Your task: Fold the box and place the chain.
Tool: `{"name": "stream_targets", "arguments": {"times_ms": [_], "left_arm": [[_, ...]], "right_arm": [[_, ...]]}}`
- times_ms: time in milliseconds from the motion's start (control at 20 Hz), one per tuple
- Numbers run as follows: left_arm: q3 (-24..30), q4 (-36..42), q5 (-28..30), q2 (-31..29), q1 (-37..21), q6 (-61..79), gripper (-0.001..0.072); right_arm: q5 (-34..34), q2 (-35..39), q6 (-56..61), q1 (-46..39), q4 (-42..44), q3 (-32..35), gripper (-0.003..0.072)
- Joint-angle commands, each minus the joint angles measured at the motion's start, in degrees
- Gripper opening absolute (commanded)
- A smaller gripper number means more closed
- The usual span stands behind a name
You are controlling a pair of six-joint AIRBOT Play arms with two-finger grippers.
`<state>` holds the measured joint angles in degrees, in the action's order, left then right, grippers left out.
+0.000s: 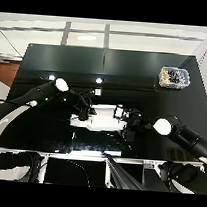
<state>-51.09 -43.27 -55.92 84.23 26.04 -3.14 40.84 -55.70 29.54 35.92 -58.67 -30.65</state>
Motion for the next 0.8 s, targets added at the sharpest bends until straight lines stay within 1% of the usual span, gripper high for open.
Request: {"name": "stream_targets", "arguments": {"times_ms": [0,150,200,400,550,750], "left_arm": [[-0.02,-0.15,-0.13,0.0,-0.02,0.11,0.0031],[-0.02,-0.15,-0.13,0.0,-0.02,0.11,0.0031],[-0.02,-0.17,-0.13,0.0,-0.02,0.11,0.0031],[-0.02,-0.15,-0.17,0.0,0.0,0.11,0.0031],[-0.02,-0.15,-0.17,-0.13,0.0,0.11,0.0031],[-0.04,-0.15,-0.2,-0.42,0.0,0.11,0.0031]], "right_arm": [[-2.32,0.2,1.36,-0.7,-2.49,-0.63,0.0697],[-7.65,0.2,1.29,-0.7,-4.98,-0.63,0.0697],[-8.09,0.17,0.72,-0.68,-5.05,-0.63,0.0697],[-4.66,0.04,-5.25,-1.09,-4.48,-0.63,0.0697],[-4.63,-0.96,-12.48,-3.91,2.84,-0.63,0.0697],[-4.0,-2.93,-25.03,-8.9,16.85,-0.63,0.0698]]}}
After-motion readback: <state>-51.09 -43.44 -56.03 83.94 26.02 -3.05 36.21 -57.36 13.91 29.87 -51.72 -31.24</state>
